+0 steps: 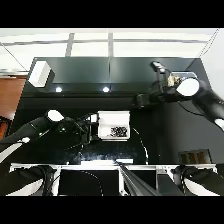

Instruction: Fold the box and place the chain.

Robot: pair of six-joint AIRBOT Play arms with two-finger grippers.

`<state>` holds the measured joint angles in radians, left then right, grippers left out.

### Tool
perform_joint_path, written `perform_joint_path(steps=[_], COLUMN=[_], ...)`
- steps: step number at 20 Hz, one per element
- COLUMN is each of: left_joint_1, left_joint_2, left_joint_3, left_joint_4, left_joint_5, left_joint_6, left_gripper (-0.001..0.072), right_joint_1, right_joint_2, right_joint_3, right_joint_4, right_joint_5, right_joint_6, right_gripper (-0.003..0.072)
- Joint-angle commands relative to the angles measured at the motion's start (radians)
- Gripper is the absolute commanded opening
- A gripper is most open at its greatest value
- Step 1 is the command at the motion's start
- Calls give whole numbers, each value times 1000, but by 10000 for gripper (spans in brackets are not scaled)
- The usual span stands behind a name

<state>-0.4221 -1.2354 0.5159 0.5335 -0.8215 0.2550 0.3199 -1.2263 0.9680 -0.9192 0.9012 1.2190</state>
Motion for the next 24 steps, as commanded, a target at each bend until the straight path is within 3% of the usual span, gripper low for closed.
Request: perform_joint_path(steps=[1,4,8,13,17,24], left_joint_1=[0,0,0,0,0,0], left_joint_2=[-1,-1,-1,-1,-1,-1], left_joint_3=[1,1,1,1,1,1], left_joint_4=[0,0,0,0,0,0], left_joint_5=[1,1,1,1,1,1], left_joint_6=[0,0,0,0,0,0], left_gripper=[395,395,395,395,395,395], right_joint_1=[58,79,80,144,219,225], right_joint_2=[-124,-82,16,26,26,26], right_joint_3=[42,49,34,-114,-123,-123], right_joint_4=[122,120,52,136,129,114], right_joint_5=[-16,133,268,171,141,137], right_joint_6=[-465,-747,-727,-800,-861,-860], right_gripper=[720,720,720,720,720,720])
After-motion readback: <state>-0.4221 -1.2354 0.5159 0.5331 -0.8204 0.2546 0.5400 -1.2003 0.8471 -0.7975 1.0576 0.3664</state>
